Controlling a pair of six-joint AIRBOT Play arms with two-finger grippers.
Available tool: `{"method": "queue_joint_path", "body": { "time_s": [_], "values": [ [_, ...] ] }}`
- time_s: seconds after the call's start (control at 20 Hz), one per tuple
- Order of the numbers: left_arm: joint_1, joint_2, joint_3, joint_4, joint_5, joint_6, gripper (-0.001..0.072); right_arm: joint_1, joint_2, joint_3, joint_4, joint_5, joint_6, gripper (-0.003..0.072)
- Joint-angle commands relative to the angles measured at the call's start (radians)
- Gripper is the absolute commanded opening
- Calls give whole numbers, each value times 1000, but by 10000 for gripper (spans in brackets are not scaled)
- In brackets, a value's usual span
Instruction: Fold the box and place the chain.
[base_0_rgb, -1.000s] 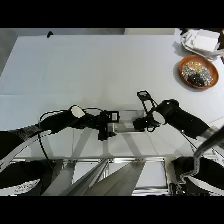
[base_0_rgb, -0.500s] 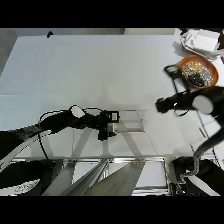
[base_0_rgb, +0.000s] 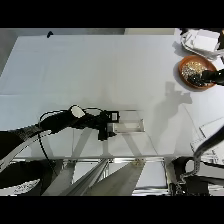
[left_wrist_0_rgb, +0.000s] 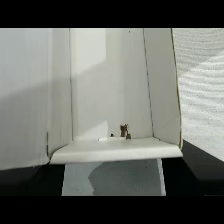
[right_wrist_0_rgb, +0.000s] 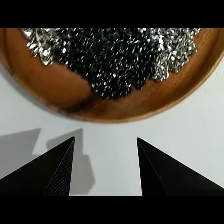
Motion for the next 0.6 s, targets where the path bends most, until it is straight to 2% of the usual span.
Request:
{"method": "queue_joint_path", "body": {
  "time_s": [0.0,0.15,0.4,0.5,0.55],
  "values": [
    [0,0,0,0,0,0,311,-43,-190,141,113,-30,-19,394],
    [0,0,0,0,0,0,311,-23,-244,158,120,-103,-19,394],
    [0,0,0,0,0,0,311,-13,-272,158,142,-114,-19,389],
    [0,0,0,0,0,0,311,-14,-286,158,137,-108,-19,332],
    [0,0,0,0,0,0,311,-14,-296,158,137,-105,-19,332]
  ]
}}
